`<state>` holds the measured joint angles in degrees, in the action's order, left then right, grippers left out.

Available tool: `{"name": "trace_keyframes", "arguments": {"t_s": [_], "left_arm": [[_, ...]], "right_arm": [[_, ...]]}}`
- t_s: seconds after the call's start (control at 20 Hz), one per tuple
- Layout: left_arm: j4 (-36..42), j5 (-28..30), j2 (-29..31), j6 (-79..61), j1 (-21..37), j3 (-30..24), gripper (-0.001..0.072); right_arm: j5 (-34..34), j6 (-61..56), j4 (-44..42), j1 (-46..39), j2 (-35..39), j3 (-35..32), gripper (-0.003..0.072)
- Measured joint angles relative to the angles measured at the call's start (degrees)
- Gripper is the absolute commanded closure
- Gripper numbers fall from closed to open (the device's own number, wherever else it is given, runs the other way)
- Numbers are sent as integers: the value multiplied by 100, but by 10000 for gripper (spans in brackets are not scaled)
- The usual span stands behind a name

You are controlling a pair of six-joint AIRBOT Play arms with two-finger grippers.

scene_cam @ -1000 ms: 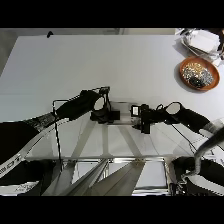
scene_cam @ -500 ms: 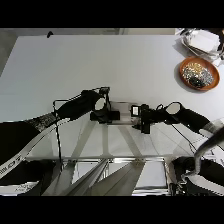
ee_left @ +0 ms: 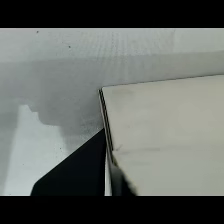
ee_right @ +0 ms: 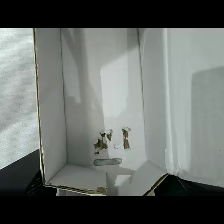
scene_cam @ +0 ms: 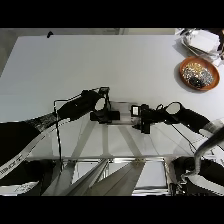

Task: Fold the box and place the chain.

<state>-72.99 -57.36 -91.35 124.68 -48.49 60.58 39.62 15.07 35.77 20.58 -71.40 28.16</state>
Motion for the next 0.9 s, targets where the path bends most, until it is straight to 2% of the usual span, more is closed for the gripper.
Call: {"name": "trace_keyframes", "arguments": {"t_s": [0.05, 0.1, 0.15, 0.2, 0.4, 0.45, 0.6, 0.65, 0.7, 0.75, 0.9], "left_arm": [[0, 0, 0, 0, -4, 2, 606], [0, 7, 0, -2, -7, 0, 508], [42, 55, 11, -4, -7, 0, 373], [85, 122, 33, -20, 0, -2, 292], [85, 98, 236, -168, 168, -28, 291], [48, -173, 332, -203, 229, -28, 291], [9, -426, 627, -511, 448, -11, 286], [15, -522, 737, -647, 527, -11, 220], [35, -586, 863, -793, 619, -9, 125], [11, -706, 999, -973, 721, -9, 72], [31, -975, 1447, -1904, 1032, -9, 64]], "right_arm": [[0, 2, 0, 0, 0, 0, 388], [0, 2, 0, 2, 0, 0, 388], [0, 2, 0, 2, 0, 0, 388], [0, 0, 0, 2, 0, 0, 388], [0, 7, -2, 2, 0, 0, 388], [-26, 2, -26, 11, -4, 0, 388], [-17, 0, -13, 9, -2, 0, 388], [-13, 2, -9, 7, -2, 0, 388], [-9, 0, -9, 7, -2, 0, 388], [-7, 0, -4, 7, -2, 0, 388], [-4, 0, -4, 7, -2, 0, 388]]}}
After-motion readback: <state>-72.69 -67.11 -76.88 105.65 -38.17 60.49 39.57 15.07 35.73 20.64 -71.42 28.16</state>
